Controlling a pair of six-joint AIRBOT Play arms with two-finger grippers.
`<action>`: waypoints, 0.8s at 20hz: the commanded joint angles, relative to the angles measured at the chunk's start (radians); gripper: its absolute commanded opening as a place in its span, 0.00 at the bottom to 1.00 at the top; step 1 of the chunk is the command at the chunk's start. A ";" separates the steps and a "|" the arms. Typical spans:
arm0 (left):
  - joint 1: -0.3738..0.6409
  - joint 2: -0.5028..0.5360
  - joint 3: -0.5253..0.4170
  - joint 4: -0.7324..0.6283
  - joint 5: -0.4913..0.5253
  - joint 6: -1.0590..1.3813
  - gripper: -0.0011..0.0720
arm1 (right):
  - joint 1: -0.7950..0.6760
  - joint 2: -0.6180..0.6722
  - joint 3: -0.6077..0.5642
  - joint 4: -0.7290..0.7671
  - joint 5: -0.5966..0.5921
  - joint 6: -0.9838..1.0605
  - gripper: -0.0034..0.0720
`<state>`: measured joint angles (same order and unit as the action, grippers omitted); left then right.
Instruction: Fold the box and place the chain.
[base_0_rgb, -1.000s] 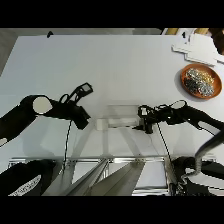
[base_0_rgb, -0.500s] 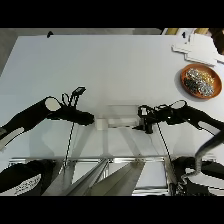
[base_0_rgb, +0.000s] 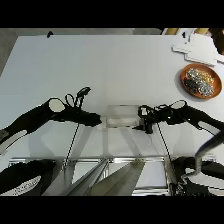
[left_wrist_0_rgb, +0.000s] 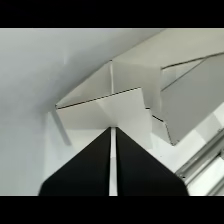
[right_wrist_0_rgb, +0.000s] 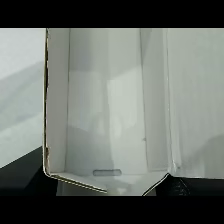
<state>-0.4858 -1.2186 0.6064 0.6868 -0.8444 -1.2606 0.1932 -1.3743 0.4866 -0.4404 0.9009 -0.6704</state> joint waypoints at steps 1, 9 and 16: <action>-0.014 0.033 0.013 -0.024 0.002 -0.005 0.21 | 0.001 0.001 0.000 0.000 0.000 0.000 0.59; 0.071 0.056 0.010 0.278 -0.056 -0.233 0.02 | 0.001 0.001 0.000 0.000 0.000 0.000 0.59; 0.052 -0.064 0.002 0.187 -0.058 -0.232 0.02 | 0.001 0.001 0.000 0.000 0.000 0.000 0.59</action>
<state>-0.4259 -1.2396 0.6094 0.8970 -0.9066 -1.4792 0.1932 -1.3743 0.4866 -0.4400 0.9009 -0.6704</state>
